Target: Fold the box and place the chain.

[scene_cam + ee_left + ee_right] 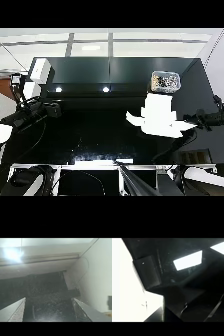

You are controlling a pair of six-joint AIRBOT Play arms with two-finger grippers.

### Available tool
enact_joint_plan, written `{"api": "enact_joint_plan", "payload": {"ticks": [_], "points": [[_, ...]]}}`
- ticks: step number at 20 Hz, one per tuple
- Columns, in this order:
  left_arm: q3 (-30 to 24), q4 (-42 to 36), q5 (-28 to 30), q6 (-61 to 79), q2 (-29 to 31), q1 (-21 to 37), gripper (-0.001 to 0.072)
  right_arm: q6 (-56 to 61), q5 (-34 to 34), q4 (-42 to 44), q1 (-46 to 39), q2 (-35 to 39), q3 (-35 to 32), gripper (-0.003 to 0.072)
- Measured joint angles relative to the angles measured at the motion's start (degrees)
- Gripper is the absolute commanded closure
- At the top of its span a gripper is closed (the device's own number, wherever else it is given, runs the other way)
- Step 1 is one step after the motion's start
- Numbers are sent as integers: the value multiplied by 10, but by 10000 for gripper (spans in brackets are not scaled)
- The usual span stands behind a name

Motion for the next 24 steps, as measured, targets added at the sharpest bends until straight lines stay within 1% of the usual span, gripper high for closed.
{"api": "enact_joint_plan", "payload": {"ticks": [4,8,11,14,17,19,20,22,24], "points": [[0,-2,-5,0,0,0,10,-32,-53,13,6,2,21,663],[0,-21,-7,0,0,0,16,-40,-84,43,57,34,24,662],[-1,-54,-23,0,-4,-1,32,-29,-59,95,133,88,0,662],[-3,-99,-52,-2,-35,-8,32,-13,23,140,247,173,-55,662],[-3,-158,-80,4,-114,-9,31,15,129,160,365,252,-113,662],[-3,-221,-95,43,-187,10,29,39,185,166,434,283,-141,662],[-3,-263,-108,80,-226,24,25,47,204,167,463,292,-150,662],[0,-346,-161,179,-312,52,24,65,229,168,505,303,-161,662],[10,-412,-213,280,-393,67,24,79,244,167,529,309,-166,662]]}}
